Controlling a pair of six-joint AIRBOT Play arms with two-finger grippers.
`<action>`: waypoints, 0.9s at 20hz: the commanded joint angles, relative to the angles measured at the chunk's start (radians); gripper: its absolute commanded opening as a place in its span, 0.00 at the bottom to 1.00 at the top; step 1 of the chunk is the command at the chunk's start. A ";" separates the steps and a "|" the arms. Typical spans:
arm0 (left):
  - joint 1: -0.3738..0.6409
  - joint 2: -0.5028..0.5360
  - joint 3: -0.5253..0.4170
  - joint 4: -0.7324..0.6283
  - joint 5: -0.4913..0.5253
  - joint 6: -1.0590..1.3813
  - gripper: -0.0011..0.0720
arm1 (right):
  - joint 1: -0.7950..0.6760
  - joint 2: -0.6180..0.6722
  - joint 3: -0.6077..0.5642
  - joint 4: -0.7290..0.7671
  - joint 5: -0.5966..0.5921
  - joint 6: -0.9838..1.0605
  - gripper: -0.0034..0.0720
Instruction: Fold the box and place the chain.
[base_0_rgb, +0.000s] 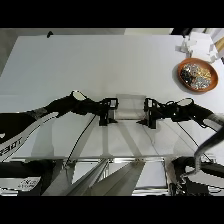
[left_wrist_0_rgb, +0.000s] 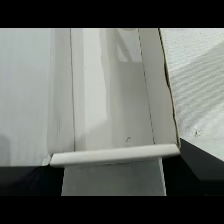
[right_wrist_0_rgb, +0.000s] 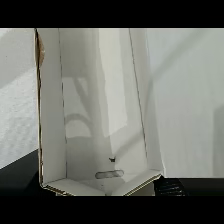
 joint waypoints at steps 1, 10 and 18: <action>-0.002 0.001 0.001 -0.001 0.000 -0.003 0.11 | 0.000 0.000 0.000 0.001 0.001 0.001 0.60; -0.003 0.001 0.001 0.000 -0.004 -0.003 0.11 | 0.000 0.000 0.000 0.001 0.001 0.001 0.60; -0.003 0.001 0.001 -0.001 -0.004 -0.003 0.11 | 0.000 0.003 0.000 -0.025 -0.002 0.005 0.57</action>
